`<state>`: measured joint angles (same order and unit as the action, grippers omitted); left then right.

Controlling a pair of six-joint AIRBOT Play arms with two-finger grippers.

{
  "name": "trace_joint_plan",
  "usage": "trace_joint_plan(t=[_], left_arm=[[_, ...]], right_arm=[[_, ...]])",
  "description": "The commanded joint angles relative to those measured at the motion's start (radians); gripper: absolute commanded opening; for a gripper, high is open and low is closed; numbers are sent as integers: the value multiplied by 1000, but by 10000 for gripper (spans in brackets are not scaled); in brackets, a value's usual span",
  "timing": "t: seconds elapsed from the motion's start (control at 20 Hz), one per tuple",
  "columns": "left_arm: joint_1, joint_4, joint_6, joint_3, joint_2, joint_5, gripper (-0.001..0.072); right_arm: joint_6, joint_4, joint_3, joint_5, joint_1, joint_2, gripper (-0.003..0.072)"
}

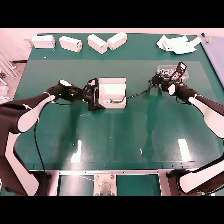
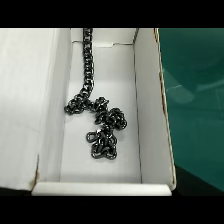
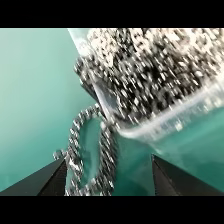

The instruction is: Fold the box and place the chain.

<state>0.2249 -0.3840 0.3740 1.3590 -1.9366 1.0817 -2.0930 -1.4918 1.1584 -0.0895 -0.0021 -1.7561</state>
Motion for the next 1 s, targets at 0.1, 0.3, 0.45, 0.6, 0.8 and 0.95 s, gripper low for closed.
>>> trace_joint_plan(t=[0.1,0.3,0.45,0.6,0.8,0.95], left_arm=[[0,0,0,1,0,0,634],[0,0,0,1,0,0,635],[0,0,0,1,0,0,634],[0,0,0,1,0,0,634],[0,0,0,1,0,0,634],[0,0,0,1,0,0,635]], right_arm=[[-2,19,46,-29,12,-48,599],[-2,24,61,-47,18,-69,196],[0,23,88,-103,19,-103,14],[6,23,91,-106,7,-104,10],[9,21,104,-106,8,-32,8],[33,-31,104,-109,18,103,9]])
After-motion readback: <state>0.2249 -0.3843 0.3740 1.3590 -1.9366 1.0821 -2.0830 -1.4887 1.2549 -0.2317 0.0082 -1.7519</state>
